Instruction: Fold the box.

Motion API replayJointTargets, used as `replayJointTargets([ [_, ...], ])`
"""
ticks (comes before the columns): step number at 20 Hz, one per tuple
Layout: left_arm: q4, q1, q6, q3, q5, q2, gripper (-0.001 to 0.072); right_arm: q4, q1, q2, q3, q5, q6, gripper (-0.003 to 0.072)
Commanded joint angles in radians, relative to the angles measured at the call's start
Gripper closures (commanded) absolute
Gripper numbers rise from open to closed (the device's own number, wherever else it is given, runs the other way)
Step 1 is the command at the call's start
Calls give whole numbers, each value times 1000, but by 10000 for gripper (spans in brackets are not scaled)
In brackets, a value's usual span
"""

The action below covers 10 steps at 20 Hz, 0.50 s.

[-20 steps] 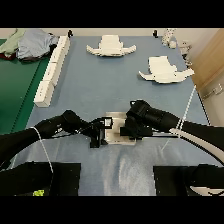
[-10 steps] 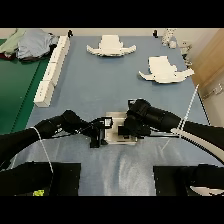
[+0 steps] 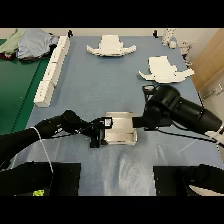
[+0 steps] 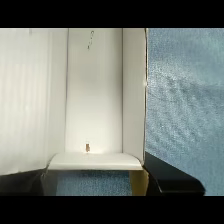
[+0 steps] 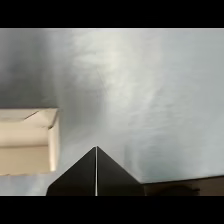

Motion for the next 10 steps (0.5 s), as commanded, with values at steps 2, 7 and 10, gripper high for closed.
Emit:
replayJointTargets([
  [2,0,0,1,0,0,0,202,104,-274,-26,-17,112,-258,686],
  [7,0,0,0,0,0,0,202,762,-650,-246,-18,230,-824,686],
  [10,0,0,1,0,0,0,202,1063,-744,-384,7,122,-1100,686],
])
